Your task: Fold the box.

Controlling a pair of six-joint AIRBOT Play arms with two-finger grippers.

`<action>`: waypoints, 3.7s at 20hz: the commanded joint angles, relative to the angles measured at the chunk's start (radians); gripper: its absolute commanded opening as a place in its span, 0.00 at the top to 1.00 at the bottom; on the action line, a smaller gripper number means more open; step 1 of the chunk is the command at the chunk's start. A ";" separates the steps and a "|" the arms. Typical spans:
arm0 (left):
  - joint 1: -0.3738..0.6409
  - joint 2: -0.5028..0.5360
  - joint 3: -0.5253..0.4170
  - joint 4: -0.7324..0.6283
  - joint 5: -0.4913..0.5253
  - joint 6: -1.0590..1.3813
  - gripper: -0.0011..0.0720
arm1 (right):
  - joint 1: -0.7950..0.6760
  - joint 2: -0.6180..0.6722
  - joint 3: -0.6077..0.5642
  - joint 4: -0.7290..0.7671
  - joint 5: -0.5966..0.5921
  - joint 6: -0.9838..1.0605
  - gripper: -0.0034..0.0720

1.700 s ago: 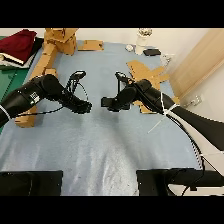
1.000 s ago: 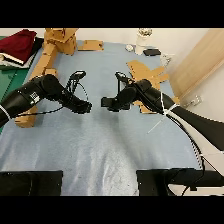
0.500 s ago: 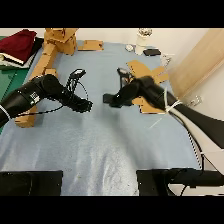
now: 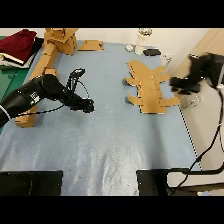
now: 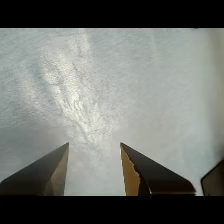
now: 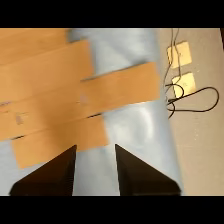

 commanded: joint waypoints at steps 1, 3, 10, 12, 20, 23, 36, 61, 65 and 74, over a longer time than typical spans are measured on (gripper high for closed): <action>0.000 -0.001 -0.001 -0.052 0.002 -0.007 0.32 | -0.267 -0.091 0.012 0.247 0.049 -0.273 0.35; 0.000 -0.001 -0.001 -0.055 -0.002 -0.019 0.18 | -0.336 -0.163 0.013 0.294 0.067 -0.339 0.35; 0.000 -0.001 -0.001 -0.082 -0.015 -0.106 0.06 | -0.355 -0.333 0.017 0.458 0.111 -0.600 0.35; 0.000 -0.001 -0.001 -0.103 -0.011 -0.110 0.06 | -0.343 -0.349 0.026 0.492 0.111 -0.651 0.35; 0.001 -0.001 -0.001 -0.111 0.000 -0.122 0.10 | -0.273 -0.349 0.096 0.521 -0.011 -0.730 0.95; 0.002 -0.001 0.000 -0.118 0.002 -0.138 0.10 | -0.244 -0.336 0.056 0.525 -0.113 -0.699 0.95; 0.002 0.000 0.000 -0.145 -0.204 0.031 0.10 | 0.063 0.264 -0.772 0.481 0.120 -0.429 0.95; 0.088 0.000 0.006 -0.376 -0.319 0.170 0.10 | 0.188 0.121 -0.661 0.700 -0.060 -0.681 0.95; 0.214 0.000 -0.020 -0.378 -0.340 0.206 0.10 | 0.372 0.200 -0.754 0.805 0.115 -0.734 0.95; 0.446 -0.009 -0.223 -0.360 -0.305 0.355 0.10 | 0.723 0.494 -0.911 0.785 0.442 -0.620 0.95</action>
